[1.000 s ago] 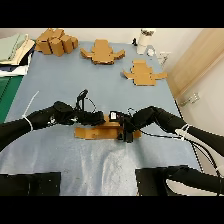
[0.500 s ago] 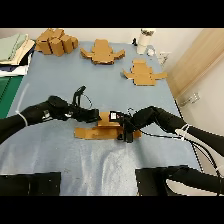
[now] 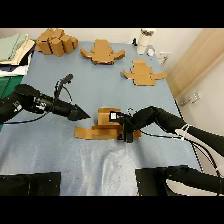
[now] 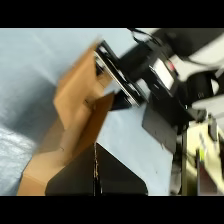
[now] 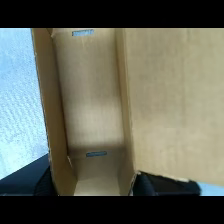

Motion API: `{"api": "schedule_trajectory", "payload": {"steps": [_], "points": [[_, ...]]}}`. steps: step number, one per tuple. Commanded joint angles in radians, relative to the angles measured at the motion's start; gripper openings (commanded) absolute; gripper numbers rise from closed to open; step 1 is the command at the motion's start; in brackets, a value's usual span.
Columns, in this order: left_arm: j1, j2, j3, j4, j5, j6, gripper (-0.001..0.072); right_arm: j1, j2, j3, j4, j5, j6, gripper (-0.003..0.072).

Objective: Fold the box.

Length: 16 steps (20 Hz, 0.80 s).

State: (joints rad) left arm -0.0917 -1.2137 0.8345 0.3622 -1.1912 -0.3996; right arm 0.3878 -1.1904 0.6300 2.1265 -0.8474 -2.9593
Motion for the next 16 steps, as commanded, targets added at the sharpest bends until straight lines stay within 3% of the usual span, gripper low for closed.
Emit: {"api": "schedule_trajectory", "payload": {"steps": [1,5,6,7,8,16], "points": [[-0.016,0.048,-0.020,0.082,-0.043,0.195,0.0011,0.000,0.000,0.000,0.001,0.000,0.001,0.0510],[-0.091,0.081,-0.128,0.117,0.058,0.431,0.0016,0.000,0.000,0.000,0.001,0.000,0.001,0.0510],[-0.103,0.081,-0.168,0.117,0.125,0.465,0.0167,0.000,0.000,0.000,0.001,0.001,0.001,0.0510],[-0.116,0.081,-0.203,0.111,0.208,0.467,0.0532,0.000,0.000,0.000,0.001,0.001,0.001,0.0510],[-0.129,0.081,-0.233,0.109,0.292,0.467,0.0696,0.000,0.000,0.000,0.001,0.001,0.001,0.0510],[-0.248,0.042,-0.274,0.060,0.514,0.713,0.0698,0.000,0.000,0.000,0.001,0.000,0.001,0.0510]]}}
